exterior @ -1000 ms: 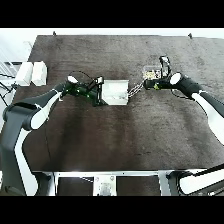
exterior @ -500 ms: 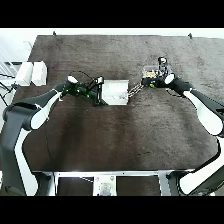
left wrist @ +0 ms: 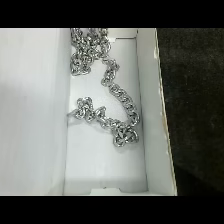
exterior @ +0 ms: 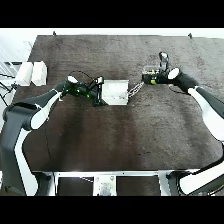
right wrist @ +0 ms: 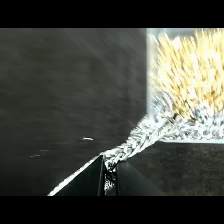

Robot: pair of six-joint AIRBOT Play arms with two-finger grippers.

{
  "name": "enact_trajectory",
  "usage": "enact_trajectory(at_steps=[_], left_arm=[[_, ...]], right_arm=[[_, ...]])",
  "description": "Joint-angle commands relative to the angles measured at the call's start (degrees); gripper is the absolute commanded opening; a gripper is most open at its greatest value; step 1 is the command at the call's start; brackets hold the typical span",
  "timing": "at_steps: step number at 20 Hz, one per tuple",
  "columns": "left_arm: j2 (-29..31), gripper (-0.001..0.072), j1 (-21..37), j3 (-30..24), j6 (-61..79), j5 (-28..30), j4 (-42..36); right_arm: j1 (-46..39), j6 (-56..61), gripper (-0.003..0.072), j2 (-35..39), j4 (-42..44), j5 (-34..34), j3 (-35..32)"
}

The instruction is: Fold the box and place the chain.

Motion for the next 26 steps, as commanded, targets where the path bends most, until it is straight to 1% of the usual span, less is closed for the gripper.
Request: enact_trajectory(at_steps=[1,4,6,8,11,15,22,23,26], left_arm=[[0.02,0.0471,0.02,0.00,0.04,0.02,0.02],[0.02,0.0471,0.02,0.00,0.04,0.02,0.00],[0.02,0.0471,0.02,0.00,0.02,0.00,0.02],[0.02,0.0471,0.02,0.00,0.02,0.00,0.00],[0.02,0.0471,0.02,0.00,0.02,0.00,0.00],[0.02,0.0471,0.02,0.00,0.02,0.00,0.00],[0.02,0.0471,0.02,0.00,0.02,0.00,0.02],[0.02,0.0471,0.02,0.00,0.02,0.00,0.02],[0.02,0.0471,0.02,0.00,0.02,0.00,0.02]], right_arm=[[0.50,-2.27,0.0011,9.57,0.09,5.20,0.07],[1.53,-3.98,0.0011,19.58,0.09,7.82,0.07],[2.71,-4.22,0.0011,24.85,-0.66,8.00,0.07],[4.37,-4.24,0.0011,28.85,-0.98,8.39,0.07],[7.74,-4.42,0.0011,32.63,-0.98,8.39,0.07],[13.31,-4.39,0.0011,34.62,-1.66,8.35,0.07],[20.76,-3.34,0.0010,34.64,-1.88,7.74,0.07],[21.51,-2.21,0.0009,34.64,-2.89,7.78,0.04],[24.39,7.21,0.0009,34.64,-12.59,7.87,0.04]])
